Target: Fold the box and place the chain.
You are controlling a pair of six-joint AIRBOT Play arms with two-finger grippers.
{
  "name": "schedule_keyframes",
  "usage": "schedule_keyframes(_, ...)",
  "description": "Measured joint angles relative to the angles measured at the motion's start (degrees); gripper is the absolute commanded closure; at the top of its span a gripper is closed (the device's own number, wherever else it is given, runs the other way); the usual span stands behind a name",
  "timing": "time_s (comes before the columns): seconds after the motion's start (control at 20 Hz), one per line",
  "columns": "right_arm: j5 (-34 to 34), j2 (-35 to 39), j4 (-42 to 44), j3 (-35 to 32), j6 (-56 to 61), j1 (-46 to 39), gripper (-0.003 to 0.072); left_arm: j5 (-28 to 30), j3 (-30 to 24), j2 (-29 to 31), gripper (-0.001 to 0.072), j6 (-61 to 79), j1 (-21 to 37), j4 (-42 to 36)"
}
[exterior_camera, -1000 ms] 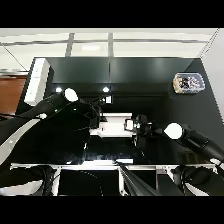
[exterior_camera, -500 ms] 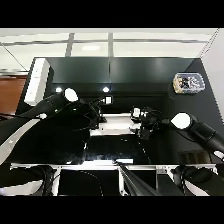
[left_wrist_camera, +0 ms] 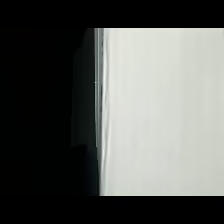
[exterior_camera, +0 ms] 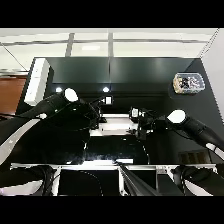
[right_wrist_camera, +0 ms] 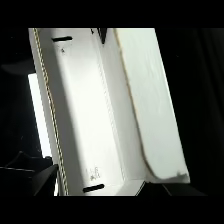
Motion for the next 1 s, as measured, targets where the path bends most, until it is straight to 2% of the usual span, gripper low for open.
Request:
schedule_keyframes(0.3, 2.2, -3.0, 3.3, 0.0, -5.7, -0.3, 0.0061, 0.0, 0.0, 0.0, 0.0680, 0.0, 0.0, 0.0)
schedule_keyframes(1.0, 2.8, -5.9, 0.1, 0.0, -6.5, -0.3, 0.0061, -0.1, 0.0, 0.0, 0.0681, -0.9, 0.0, 0.0)
